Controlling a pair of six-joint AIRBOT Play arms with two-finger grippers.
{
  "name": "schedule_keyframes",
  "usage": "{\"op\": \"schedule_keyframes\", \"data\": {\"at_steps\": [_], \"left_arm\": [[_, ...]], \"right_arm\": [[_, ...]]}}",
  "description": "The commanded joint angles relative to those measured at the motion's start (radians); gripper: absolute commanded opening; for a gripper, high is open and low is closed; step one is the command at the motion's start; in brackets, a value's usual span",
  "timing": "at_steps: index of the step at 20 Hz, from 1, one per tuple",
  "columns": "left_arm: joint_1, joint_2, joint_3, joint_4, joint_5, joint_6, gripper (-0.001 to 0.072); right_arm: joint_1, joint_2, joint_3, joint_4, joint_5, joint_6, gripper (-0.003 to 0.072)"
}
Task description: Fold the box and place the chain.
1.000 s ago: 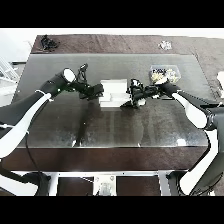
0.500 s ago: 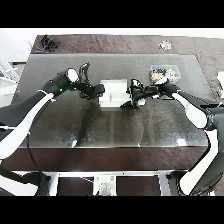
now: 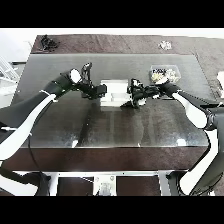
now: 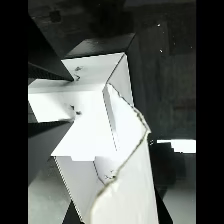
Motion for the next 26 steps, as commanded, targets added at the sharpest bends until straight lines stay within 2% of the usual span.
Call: {"op": "schedule_keyframes", "data": {"at_steps": [1, 4, 8, 12, 15, 22, 24, 26], "left_arm": [[-0.01, -0.036, 0.053, 0.032, -0.068, -0.032, 0.0295], [-0.025, -0.084, 0.128, 0.116, -0.155, -0.092, 0.0295], [-0.032, -0.105, 0.144, 0.173, -0.156, -0.123, 0.0295], [-0.05, -0.156, 0.216, 0.2, -0.21, -0.128, 0.0295], [-0.05, -0.17, 0.245, 0.221, -0.215, -0.129, 0.0295], [-0.054, -0.174, 0.248, 0.293, -0.215, -0.172, 0.0295], [-0.055, -0.196, 0.273, 0.293, -0.242, -0.172, 0.0295], [-0.066, -0.237, 0.338, 0.323, -0.307, -0.175, 0.0295]], "right_arm": [[0.001, 0.0, 0.0, 0.001, 0.0, 0.0, 0.0579], [0.002, 0.0, 0.0, 0.0, 0.0, 0.0, 0.0579], [0.002, 0.0, 0.0, 0.001, 0.0, 0.0, 0.0579], [0.002, 0.0, 0.0, 0.001, 0.0, 0.0, 0.0579], [0.002, 0.0, 0.0, 0.0, 0.0, 0.0, 0.0579], [0.002, 0.0, 0.0, 0.0, 0.0, 0.0, 0.0579], [0.002, 0.0, 0.0, 0.0, 0.0, 0.0, 0.0579], [0.002, 0.0, 0.0, 0.001, 0.0, 0.0, 0.0579]]}}
